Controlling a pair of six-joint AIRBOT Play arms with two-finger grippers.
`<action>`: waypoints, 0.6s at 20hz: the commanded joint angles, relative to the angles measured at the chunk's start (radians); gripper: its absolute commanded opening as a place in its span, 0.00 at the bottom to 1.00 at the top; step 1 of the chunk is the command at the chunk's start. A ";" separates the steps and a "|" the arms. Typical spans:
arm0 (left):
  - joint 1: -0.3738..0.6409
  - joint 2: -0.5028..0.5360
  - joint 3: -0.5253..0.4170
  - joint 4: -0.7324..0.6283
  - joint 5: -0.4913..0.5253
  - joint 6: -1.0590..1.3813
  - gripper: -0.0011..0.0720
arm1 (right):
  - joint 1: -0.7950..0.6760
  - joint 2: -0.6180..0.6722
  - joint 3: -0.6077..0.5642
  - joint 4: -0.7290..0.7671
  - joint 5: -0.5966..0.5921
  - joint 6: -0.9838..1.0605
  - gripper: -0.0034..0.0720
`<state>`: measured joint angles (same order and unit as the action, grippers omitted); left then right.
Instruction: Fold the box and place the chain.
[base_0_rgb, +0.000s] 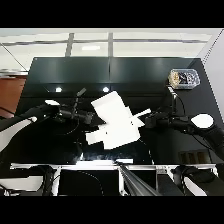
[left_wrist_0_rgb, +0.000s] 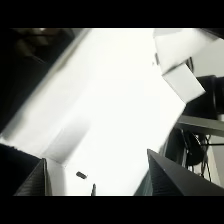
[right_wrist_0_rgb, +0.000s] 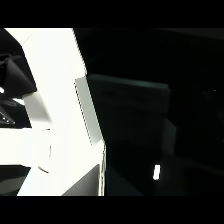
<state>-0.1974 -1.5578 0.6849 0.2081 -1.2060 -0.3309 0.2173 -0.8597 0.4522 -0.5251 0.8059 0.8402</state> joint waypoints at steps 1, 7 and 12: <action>0.005 -0.081 0.025 -0.004 -0.145 0.087 0.94 | 0.001 0.001 0.000 0.000 0.004 0.004 0.10; 0.004 -0.164 0.119 0.044 -0.166 0.092 0.57 | 0.001 0.001 0.000 -0.002 0.026 0.021 0.10; 0.002 -0.164 0.151 0.100 -0.171 0.080 0.07 | 0.001 0.001 0.000 -0.007 0.032 0.033 0.11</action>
